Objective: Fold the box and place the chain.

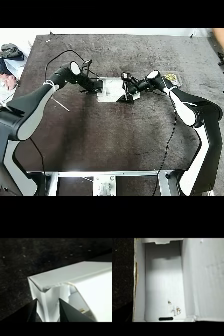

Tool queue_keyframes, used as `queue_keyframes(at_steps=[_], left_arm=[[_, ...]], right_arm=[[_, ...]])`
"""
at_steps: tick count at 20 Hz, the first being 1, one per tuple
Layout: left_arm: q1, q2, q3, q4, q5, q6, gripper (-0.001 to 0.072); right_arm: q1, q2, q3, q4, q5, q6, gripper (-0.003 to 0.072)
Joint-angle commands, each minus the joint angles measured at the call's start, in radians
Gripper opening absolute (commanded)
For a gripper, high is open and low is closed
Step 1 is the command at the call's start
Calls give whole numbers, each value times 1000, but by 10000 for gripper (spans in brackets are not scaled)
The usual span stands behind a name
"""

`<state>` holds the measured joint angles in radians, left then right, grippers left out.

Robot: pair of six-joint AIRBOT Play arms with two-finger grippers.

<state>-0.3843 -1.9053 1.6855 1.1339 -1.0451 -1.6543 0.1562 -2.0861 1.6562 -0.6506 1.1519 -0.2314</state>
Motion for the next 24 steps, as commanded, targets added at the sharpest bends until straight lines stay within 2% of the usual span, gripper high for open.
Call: queue_keyframes(at_steps=[1,6,11,14,15,16,19,20,21,24], left_arm=[[-40,-61,100,147,-108,-132,304],[-114,-143,257,375,-237,-270,303],[-124,-151,267,467,-244,-371,302],[-124,-165,269,472,-235,-389,280],[-126,-169,269,475,-228,-392,252],[-126,-171,269,475,-224,-399,171],[-126,-172,269,475,-216,-399,160],[-126,-173,269,476,-214,-399,39],[-126,-174,269,478,-214,-399,12],[-126,-174,269,478,-203,-400,12]], right_arm=[[0,0,0,0,0,0,453],[0,0,0,0,0,0,453],[0,0,0,0,0,0,454],[0,0,0,0,0,0,453],[0,0,0,0,0,0,453],[0,0,0,0,0,0,453],[0,0,0,0,0,0,453],[0,0,0,0,0,0,454],[0,0,0,0,0,0,454],[0,0,0,0,0,0,454]])
